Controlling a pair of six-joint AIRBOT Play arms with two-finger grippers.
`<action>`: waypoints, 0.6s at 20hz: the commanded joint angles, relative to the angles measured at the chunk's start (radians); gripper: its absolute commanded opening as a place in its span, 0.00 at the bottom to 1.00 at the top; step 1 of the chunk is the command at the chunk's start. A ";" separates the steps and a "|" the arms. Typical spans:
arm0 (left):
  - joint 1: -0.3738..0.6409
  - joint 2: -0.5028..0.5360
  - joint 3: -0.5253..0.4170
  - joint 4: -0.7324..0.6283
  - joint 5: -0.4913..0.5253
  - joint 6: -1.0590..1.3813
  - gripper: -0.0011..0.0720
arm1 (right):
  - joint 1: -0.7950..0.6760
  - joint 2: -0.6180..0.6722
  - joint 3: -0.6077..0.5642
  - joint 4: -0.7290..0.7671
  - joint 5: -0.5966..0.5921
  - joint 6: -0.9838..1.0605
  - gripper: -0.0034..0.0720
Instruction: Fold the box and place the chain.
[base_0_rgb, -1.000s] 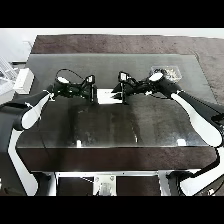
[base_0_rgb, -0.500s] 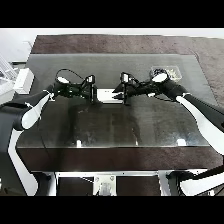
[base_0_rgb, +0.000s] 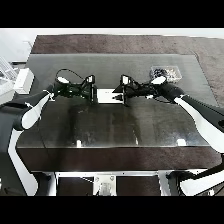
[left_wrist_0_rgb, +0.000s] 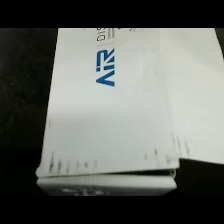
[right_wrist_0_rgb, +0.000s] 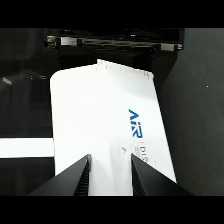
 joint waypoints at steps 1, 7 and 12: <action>0.000 0.000 0.000 0.000 0.000 0.000 0.63 | 0.000 -0.002 0.000 0.002 0.029 -0.004 0.45; 0.000 0.000 0.000 0.000 -0.008 0.000 0.63 | 0.000 -0.006 0.023 -0.025 0.031 -0.003 0.44; 0.000 0.000 0.000 0.000 -0.008 0.000 0.63 | 0.000 -0.023 0.023 -0.024 -0.004 -0.004 0.44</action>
